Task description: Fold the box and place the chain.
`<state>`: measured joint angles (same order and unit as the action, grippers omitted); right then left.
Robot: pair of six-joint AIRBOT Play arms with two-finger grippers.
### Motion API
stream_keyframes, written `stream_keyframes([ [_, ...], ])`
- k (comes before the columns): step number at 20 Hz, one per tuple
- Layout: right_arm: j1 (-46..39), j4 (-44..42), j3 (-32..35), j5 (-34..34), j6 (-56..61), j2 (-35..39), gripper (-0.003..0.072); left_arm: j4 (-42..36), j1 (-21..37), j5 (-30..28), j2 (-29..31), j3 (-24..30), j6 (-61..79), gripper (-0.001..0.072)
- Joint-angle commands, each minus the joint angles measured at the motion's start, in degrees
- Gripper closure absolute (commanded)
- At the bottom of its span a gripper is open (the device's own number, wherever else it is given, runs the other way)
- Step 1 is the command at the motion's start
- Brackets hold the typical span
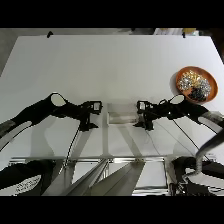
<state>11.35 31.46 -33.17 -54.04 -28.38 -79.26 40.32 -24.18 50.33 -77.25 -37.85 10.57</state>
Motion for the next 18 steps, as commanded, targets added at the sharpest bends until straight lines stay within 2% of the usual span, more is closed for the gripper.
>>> stream_keyframes([
  [1,0.00,0.00,-0.04,0.00,0.00,-0.02,0.0289,-10.56,-2.03,-1.09,-4.17,0.17,16.31,0.0074],
  [3,0.00,0.00,-0.04,0.00,0.00,-0.02,0.0289,-13.66,-2.82,-1.14,-4.55,0.17,19.56,0.0070],
  [5,0.00,-0.02,-0.04,0.00,0.00,-0.02,0.0289,-14.62,-3.06,-1.68,-5.09,-0.24,20.22,0.0011],
  [11,0.00,0.00,-0.04,-0.02,0.00,-0.02,0.0289,-15.06,-4.52,-1.51,-6.91,-3.52,19.87,0.0007],
  [18,0.00,0.00,-0.04,0.00,0.00,-0.02,0.0289,-15.26,-5.97,-0.72,-8.41,-3.58,19.87,0.0007],
])
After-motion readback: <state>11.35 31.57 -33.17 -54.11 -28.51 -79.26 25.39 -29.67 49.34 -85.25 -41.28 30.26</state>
